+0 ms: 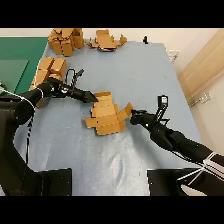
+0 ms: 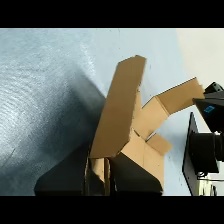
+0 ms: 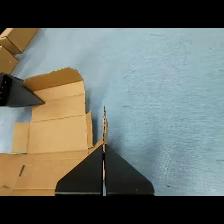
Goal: Fold the box.
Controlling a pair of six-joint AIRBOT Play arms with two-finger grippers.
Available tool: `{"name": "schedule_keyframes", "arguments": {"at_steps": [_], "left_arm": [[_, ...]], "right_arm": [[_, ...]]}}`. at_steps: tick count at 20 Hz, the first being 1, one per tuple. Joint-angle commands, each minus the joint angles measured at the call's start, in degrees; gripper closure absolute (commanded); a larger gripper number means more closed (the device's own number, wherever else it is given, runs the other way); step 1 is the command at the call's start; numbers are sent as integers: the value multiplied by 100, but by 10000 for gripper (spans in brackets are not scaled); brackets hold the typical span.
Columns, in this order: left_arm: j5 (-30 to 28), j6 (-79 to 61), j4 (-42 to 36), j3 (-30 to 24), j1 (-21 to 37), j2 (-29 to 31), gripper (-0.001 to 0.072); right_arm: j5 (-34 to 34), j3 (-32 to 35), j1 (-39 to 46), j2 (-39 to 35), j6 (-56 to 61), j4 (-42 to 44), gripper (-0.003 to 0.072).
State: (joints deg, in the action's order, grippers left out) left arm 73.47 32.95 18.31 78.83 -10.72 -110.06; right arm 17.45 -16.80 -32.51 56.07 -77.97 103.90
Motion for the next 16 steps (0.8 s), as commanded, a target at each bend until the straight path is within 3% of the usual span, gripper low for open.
{"name": "schedule_keyframes", "arguments": {"at_steps": [1,12,13,14,16], "left_arm": [[258,-39,232,33,0,-4,562],[466,-79,514,33,83,-4,563],[472,-79,514,33,83,-4,580],[474,-109,527,35,83,-4,686],[481,-216,531,68,83,-4,688]], "right_arm": [[0,-4,-111,4,2,7,681],[4,-4,-109,2,2,44,681],[7,-4,-109,2,2,48,681],[4,-4,-109,2,2,48,681],[2,-4,-109,2,-2,42,681]]}}
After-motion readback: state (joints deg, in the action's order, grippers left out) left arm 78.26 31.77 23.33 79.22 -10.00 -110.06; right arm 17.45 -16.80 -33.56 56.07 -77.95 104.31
